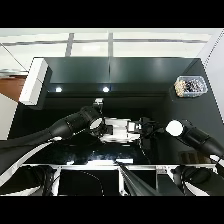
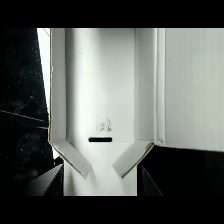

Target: Fold the box and place the chain.

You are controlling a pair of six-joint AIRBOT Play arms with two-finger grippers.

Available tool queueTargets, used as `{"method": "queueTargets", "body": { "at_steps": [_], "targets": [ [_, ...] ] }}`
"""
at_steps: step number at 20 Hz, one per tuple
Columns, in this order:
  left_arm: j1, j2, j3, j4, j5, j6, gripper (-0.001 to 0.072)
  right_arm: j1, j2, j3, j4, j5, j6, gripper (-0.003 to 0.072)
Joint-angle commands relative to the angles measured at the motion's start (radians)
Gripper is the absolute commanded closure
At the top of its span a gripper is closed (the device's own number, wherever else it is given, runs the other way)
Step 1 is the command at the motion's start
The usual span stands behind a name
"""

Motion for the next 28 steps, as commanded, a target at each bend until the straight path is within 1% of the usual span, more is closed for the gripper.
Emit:
{"method": "queueTargets", "body": {
  "at_steps": [1, 3, 4, 5, 7, 10, 13, 16, 20, 21, 22, 25, 26, 27, 28],
  "targets": [
    [0.0, -0.001, 0.0, 0.0, 0.002, 0.001, 0.0679, 0.0, -0.023, 0.0, 0.064, 0.0, -0.043, 0.0148],
    [0.0, -0.001, 0.0, 0.0, 0.001, 0.001, 0.0679, 0.0, -0.027, 0.0, 0.076, 0.002, -0.042, 0.0369],
    [0.0, -0.001, 0.0, 0.0, 0.001, 0.001, 0.0679, 0.0, -0.027, 0.0, 0.1, 0.002, -0.041, 0.0387],
    [0.0, -0.001, 0.0, 0.0, 0.001, 0.001, 0.0678, 0.001, -0.027, 0.0, 0.124, 0.001, -0.042, 0.0389],
    [0.0, -0.001, 0.0, 0.0, 0.001, 0.002, 0.0679, 0.001, -0.031, 0.0, 0.174, -0.002, -0.042, 0.0555],
    [0.0, -0.001, 0.0, 0.0, 0.001, 0.002, 0.0679, 0.004, -0.067, 0.0, 0.273, -0.019, -0.042, 0.0555],
    [0.0, -0.001, 0.0, -0.004, 0.001, 0.002, 0.0679, 0.026, -0.095, 0.0, 0.344, -0.091, -0.042, 0.0556],
    [0.0, -0.001, 0.0, -0.007, 0.001, 0.002, 0.0679, 0.042, -0.102, 0.0, 0.352, -0.103, -0.042, 0.0555],
    [0.0, -0.001, 0.0, -0.007, 0.001, 0.002, 0.0679, 0.037, -0.102, 0.0, 0.322, -0.103, -0.032, 0.0552],
    [0.0, -0.001, 0.0, -0.007, 0.001, 0.002, 0.0679, 0.037, -0.102, 0.0, 0.322, -0.103, -0.029, 0.0463],
    [0.0, -0.001, 0.0, -0.007, 0.001, 0.002, 0.0679, 0.037, -0.102, 0.0, 0.322, -0.103, -0.029, 0.0417],
    [0.0, -0.001, 0.0, -0.007, 0.0, 0.001, 0.0679, 0.037, -0.102, 0.0, 0.322, -0.103, -0.029, 0.0426],
    [0.0, -0.001, 0.0, -0.007, -0.003, 0.002, 0.068, 0.037, -0.102, 0.0, 0.322, -0.102, -0.029, 0.0529],
    [0.0, -0.001, 0.0, -0.006, -0.006, 0.002, 0.068, 0.037, -0.102, 0.0, 0.322, -0.103, -0.029, 0.0509],
    [0.0, -0.001, 0.0, -0.006, -0.008, 0.002, 0.068, 0.037, -0.102, 0.0, 0.323, -0.103, -0.029, 0.0374]
  ]
}}
